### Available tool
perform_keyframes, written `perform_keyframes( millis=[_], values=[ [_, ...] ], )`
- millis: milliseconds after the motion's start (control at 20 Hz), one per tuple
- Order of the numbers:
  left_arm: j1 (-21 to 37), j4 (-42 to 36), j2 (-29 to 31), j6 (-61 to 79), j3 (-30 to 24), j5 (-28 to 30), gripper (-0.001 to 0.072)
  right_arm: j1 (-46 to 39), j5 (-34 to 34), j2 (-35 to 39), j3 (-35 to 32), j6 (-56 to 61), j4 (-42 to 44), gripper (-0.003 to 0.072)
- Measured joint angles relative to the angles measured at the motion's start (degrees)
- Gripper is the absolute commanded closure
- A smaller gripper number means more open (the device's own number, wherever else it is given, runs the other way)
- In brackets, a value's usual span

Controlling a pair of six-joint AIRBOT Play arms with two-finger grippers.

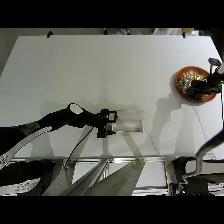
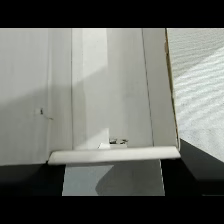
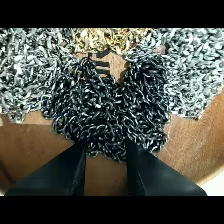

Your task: Fold the box and place the chain.

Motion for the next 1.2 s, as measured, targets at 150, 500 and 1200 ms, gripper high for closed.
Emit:
perform_keyframes(
  millis=[150,500,1200],
  values=[
    [0.0,0.0,0.0,0.0,0.0,0.0,0.0376,0.0,-0.8,-0.6,0.0,0.2,-0.1,0.0512],
    [0.0,0.0,0.0,0.0,0.0,0.0,0.0376,0.0,-1.1,-0.7,0.0,0.5,-0.2,0.0667],
    [0.0,0.0,0.0,0.0,0.0,0.0,0.0376,0.0,12.2,32.9,0.0,-8.5,10.7,0.0667]
  ],
)
